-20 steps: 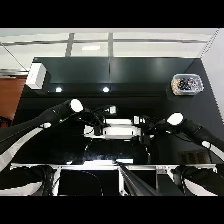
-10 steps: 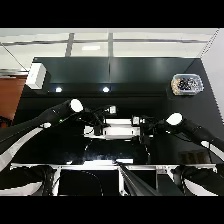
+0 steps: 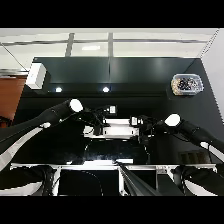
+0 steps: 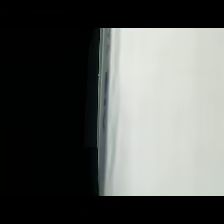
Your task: Fold the box and place the chain.
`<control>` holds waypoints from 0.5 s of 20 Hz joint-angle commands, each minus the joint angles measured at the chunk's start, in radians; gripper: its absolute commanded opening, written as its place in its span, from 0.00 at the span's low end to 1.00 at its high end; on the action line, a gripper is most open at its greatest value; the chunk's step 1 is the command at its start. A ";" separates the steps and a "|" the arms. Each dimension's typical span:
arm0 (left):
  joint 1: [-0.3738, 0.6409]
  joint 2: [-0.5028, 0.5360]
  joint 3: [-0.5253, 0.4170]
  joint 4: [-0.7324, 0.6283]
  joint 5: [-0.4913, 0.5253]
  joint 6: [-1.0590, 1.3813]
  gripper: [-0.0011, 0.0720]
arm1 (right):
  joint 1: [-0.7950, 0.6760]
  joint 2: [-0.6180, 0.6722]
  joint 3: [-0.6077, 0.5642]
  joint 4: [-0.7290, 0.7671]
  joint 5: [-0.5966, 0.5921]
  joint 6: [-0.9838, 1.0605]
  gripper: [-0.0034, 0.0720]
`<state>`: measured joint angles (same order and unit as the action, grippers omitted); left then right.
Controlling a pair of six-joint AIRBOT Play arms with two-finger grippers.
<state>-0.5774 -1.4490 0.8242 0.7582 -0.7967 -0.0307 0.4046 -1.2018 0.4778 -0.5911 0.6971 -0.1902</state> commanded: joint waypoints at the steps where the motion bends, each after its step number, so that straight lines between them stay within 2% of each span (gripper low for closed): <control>1: 0.000 -0.001 0.000 0.000 0.001 0.000 0.05 | 0.003 -0.001 0.000 -0.005 -0.010 0.006 0.78; 2: 0.000 -0.001 0.000 0.001 0.006 0.001 0.05 | 0.003 -0.001 0.000 -0.005 -0.010 0.006 0.77; 3: 0.001 0.000 0.000 0.001 0.007 0.001 0.05 | 0.003 -0.001 0.000 -0.005 -0.010 0.006 0.63; 5: 0.001 0.004 0.003 0.001 0.000 0.000 0.05 | 0.003 -0.001 0.000 -0.005 -0.010 0.006 0.62; 6: 0.001 0.012 0.004 0.001 -0.012 0.000 0.06 | 0.003 -0.001 0.000 -0.005 -0.010 0.006 0.43; 7: 0.002 0.026 0.004 0.003 -0.020 -0.002 0.07 | 0.003 -0.001 0.000 -0.005 -0.010 0.006 0.20; 10: 0.003 0.089 0.005 0.053 -0.048 -0.123 0.52 | 0.003 -0.001 0.000 -0.006 -0.010 0.006 0.22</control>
<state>-0.5762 -1.4029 0.8272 0.7742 -0.8150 -0.0681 0.4068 -1.2022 0.4778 -0.5926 0.6834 -0.1829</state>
